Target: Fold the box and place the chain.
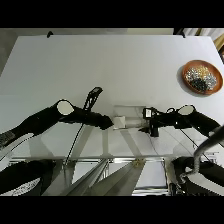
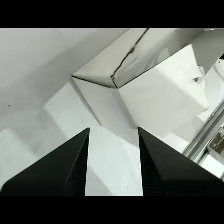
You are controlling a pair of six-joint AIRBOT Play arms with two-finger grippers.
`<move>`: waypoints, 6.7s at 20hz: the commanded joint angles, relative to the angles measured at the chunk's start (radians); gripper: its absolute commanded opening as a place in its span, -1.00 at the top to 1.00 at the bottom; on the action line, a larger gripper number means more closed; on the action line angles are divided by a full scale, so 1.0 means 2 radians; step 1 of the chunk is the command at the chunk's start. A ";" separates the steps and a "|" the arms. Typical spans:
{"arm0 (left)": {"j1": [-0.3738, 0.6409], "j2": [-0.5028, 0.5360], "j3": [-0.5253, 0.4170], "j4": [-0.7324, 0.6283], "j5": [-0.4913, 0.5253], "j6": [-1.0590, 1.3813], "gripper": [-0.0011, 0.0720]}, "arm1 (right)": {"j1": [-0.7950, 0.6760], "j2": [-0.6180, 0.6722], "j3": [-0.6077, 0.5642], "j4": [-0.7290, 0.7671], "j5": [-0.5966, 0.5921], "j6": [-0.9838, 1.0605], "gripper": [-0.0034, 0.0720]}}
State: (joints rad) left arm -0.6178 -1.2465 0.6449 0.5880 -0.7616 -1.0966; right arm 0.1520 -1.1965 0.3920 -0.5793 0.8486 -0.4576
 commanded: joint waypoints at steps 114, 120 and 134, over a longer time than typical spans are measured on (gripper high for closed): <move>-0.158 -0.216 0.326 0.404 -0.246 -0.609 0.14 | 0.000 0.000 0.000 0.000 0.000 0.000 -0.26; -0.155 -0.217 0.326 0.399 -0.221 -0.609 0.24 | 0.000 0.000 0.000 0.000 0.000 0.000 -0.26; -0.156 -0.220 0.326 0.399 -0.220 -0.610 0.96 | 0.000 0.000 0.000 0.000 0.000 0.000 -0.26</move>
State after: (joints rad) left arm -0.9298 -1.6859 1.2957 1.3899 -1.2068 -2.3203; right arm 0.1520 -1.1965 0.3916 -0.5789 0.8486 -0.4553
